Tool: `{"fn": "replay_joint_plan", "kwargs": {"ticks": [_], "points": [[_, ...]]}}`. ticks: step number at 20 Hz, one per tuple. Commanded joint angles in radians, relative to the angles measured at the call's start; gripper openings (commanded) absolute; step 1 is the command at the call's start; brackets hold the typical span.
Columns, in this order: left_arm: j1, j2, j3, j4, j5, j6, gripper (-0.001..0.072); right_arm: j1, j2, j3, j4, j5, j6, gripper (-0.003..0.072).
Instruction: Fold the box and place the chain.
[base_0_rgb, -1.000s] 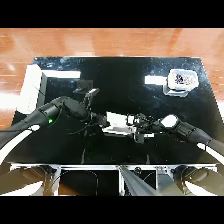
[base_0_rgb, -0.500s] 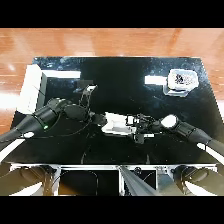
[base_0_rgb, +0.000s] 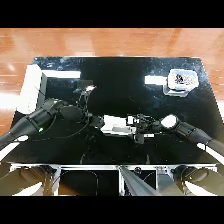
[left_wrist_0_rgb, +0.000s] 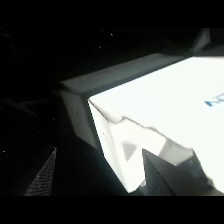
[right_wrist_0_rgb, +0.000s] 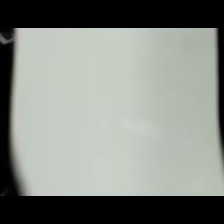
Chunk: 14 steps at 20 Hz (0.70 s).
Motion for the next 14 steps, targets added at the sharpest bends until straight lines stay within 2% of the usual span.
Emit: {"fn": "replay_joint_plan", "kwargs": {"ticks": [1,6,11,14], "points": [[-0.001,0.062,-0.074,-0.029,-0.101,0.078,0.0627,0.001,0.0,0.0,0.0,0.0,0.0,0.0588],[-0.027,0.126,-0.148,-0.051,-0.19,0.19,0.0626,0.001,0.0,0.0,0.0,-0.001,0.0,0.0588],[-0.025,0.13,-0.166,-0.02,-0.193,0.192,0.0625,0.001,0.0,0.0,0.0,-0.001,0.0,0.0588],[-0.026,0.126,-0.173,-0.031,-0.228,0.19,0.0626,0.001,0.0,0.0,0.0,-0.001,0.0,0.0588]]}}
